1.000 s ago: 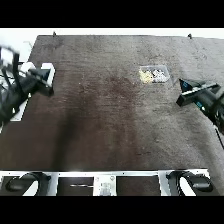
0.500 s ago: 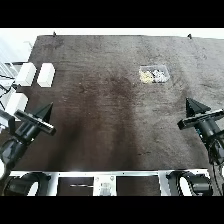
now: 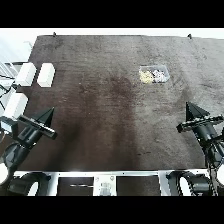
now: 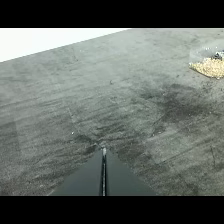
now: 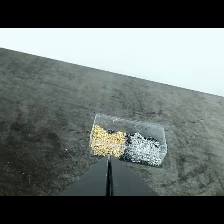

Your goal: Fold the box and place the chain.

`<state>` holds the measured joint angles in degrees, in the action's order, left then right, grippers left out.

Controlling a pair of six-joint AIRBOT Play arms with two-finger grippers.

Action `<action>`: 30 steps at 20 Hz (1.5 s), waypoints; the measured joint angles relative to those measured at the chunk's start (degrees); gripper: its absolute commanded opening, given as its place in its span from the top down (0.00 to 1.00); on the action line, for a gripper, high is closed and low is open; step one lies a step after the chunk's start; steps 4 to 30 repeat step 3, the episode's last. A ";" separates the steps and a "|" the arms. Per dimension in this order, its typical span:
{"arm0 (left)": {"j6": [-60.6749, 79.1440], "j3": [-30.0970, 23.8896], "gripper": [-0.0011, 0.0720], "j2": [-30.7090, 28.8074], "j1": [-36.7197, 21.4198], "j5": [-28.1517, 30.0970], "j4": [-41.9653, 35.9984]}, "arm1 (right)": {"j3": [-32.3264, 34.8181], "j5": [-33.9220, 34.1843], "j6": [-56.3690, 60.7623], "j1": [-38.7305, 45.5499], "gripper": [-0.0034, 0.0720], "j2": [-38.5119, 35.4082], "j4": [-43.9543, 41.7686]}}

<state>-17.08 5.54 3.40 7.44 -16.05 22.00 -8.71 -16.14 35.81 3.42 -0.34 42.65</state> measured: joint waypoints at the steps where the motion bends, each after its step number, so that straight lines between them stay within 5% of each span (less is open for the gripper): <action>1: 0.00 -0.07 0.96 -0.02 0.00 0.02 0.02 | 0.04 0.00 -0.02 -0.02 0.94 0.00 0.02; 30: 0.00 -0.09 0.96 -0.07 0.00 0.00 0.04 | 0.13 0.02 -0.02 -0.02 0.94 -0.13 0.02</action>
